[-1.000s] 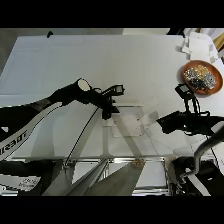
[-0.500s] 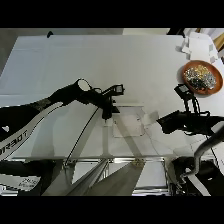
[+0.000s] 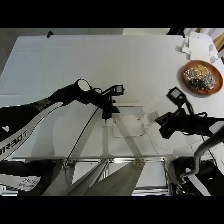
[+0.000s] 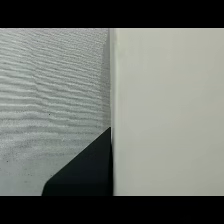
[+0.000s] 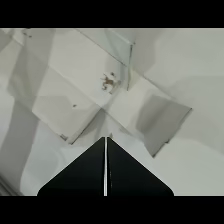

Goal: Fold the box and place the chain.

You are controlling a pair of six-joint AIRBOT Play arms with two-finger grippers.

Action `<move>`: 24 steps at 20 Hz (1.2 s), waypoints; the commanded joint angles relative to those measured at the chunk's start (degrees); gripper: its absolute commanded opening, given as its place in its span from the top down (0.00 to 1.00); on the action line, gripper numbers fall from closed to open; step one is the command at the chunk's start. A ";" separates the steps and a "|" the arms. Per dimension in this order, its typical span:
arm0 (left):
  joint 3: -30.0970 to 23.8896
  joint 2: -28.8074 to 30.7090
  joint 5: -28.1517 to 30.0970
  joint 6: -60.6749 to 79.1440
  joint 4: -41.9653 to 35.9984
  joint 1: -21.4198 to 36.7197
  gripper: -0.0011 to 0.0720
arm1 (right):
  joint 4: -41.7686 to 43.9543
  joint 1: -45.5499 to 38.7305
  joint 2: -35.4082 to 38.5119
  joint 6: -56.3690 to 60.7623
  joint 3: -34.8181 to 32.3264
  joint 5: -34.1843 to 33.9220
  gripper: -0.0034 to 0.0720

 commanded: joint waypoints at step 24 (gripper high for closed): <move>-0.04 -0.04 -0.13 -0.02 0.00 -0.07 0.97 | -5.22 23.56 -7.98 -40.81 -15.47 -29.22 0.04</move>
